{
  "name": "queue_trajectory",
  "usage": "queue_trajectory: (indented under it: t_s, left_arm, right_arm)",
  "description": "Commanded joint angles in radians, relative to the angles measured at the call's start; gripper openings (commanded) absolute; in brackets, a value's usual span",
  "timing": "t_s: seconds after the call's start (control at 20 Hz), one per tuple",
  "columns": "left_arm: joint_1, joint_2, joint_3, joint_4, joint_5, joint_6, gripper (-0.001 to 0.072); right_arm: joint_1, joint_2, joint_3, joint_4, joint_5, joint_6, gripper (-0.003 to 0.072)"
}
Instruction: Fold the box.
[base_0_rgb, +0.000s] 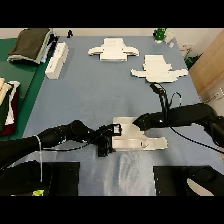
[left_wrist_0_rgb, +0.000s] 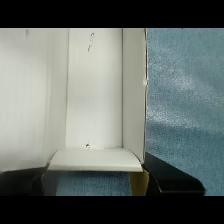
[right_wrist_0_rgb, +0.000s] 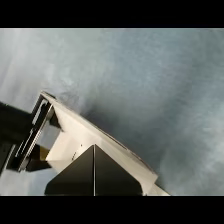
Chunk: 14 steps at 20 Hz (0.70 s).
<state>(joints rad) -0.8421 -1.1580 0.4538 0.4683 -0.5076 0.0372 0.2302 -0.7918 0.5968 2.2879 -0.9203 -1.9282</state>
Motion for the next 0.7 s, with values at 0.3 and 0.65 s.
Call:
queue_trajectory:
  t_s: [0.3, 0.65]
  left_arm:
    - [0.000, 0.000, 0.001, 0.000, 0.000, 0.000, 0.0424]
    - [0.000, 0.000, 0.001, 0.000, 0.000, 0.000, 0.0424]
  right_arm:
    - [0.030, 0.352, -0.175, -0.431, -0.362, -0.238, 0.0532]
    - [0.148, 0.144, -0.231, -0.608, -0.020, -0.481, 0.0532]
